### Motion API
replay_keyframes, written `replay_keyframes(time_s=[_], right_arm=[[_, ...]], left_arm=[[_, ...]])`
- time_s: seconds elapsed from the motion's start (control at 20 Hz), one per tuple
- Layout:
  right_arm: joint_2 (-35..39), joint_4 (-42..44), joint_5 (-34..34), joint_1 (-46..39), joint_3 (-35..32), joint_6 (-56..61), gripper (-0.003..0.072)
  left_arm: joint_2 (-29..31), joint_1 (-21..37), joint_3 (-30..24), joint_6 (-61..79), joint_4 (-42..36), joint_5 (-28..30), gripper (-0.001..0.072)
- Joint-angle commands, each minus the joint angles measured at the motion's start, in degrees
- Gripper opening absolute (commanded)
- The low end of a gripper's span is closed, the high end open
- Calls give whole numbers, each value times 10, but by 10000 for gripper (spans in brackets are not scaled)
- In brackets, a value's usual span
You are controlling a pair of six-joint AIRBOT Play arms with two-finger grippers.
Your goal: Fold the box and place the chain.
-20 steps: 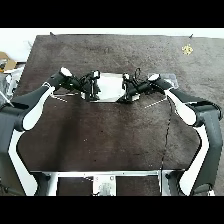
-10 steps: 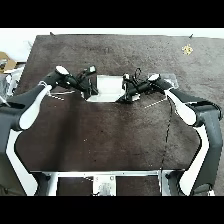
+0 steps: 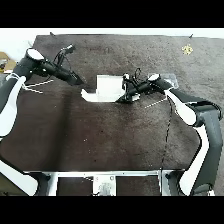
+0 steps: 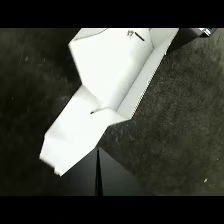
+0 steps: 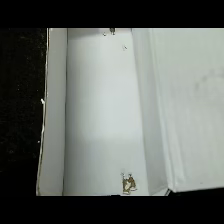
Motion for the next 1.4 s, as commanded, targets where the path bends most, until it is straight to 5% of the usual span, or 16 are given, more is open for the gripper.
replay_keyframes(time_s=[0.0, 0.55, 1.0, 1.35], right_arm=[[0, 0, 0, 0, 0, 0, 391], [0, 0, 0, 0, 0, 0, 391], [0, 0, 0, 0, 0, 0, 391], [0, 0, 0, 0, 0, 0, 391]], left_arm=[[12, 11, -13, -156, 19, 3, 8], [3, 44, -153, -215, 1, 106, 8], [-94, 24, -153, -142, -130, 73, 7], [-101, 10, -129, -137, -181, 50, 8]])
